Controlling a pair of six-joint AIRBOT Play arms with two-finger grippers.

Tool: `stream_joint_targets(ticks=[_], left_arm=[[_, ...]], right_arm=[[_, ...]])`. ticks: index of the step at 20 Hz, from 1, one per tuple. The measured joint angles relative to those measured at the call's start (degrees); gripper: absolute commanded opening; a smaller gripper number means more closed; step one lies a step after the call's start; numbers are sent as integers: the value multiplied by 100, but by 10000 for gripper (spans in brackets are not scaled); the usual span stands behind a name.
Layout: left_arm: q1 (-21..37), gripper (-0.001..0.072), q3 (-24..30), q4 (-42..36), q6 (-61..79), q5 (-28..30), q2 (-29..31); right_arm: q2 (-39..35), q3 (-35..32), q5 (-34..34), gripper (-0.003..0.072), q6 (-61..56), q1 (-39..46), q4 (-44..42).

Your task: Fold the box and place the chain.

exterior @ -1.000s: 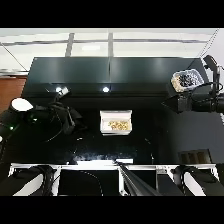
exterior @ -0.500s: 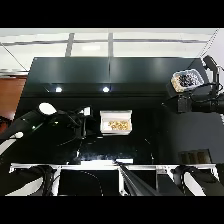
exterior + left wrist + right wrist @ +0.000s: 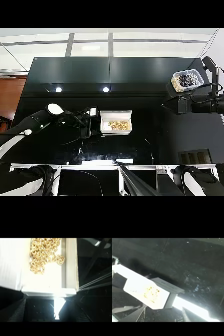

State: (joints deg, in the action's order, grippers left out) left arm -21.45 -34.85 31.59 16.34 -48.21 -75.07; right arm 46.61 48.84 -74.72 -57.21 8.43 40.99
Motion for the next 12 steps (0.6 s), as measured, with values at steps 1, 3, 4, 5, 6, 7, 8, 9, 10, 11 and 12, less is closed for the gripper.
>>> stream_joint_targets(ticks=[1, 3, 4, 5, 6, 7, 8, 9, 10, 11, 12], left_arm=[[-42, 701, -35, -22, 2, 28, -39], [-125, 701, -83, -31, 7, 83, -98], [-164, 701, -101, -17, 9, 96, -118], [-192, 701, -107, 11, 9, 114, -131], [-214, 701, -116, 11, 4, 127, -140], [-232, 701, -125, 20, 4, 136, -146], [-243, 701, -127, 31, 2, 160, -155], [-251, 701, -131, 33, 0, 166, -157], [-260, 699, -138, 13, 0, 173, -160], [-273, 671, -140, -13, -2, 177, -164], [-289, 583, -142, -44, -4, 192, -164]], right_arm=[[0, 0, 0, 522, 0, 0, 0], [0, 0, -2, 522, 0, -2, 0], [0, 0, -2, 523, 0, 0, 0], [0, 0, -2, 522, 0, -2, 0], [0, 0, -2, 522, 0, 0, 0], [0, 0, -2, 522, 0, 0, 0], [0, 0, -2, 522, 0, -2, 0], [0, 0, -2, 522, 0, 0, -2], [0, 0, -4, 522, 2, 0, 0], [0, 0, -2, 522, 2, 0, 0], [0, 0, -2, 522, 2, 0, 0]])
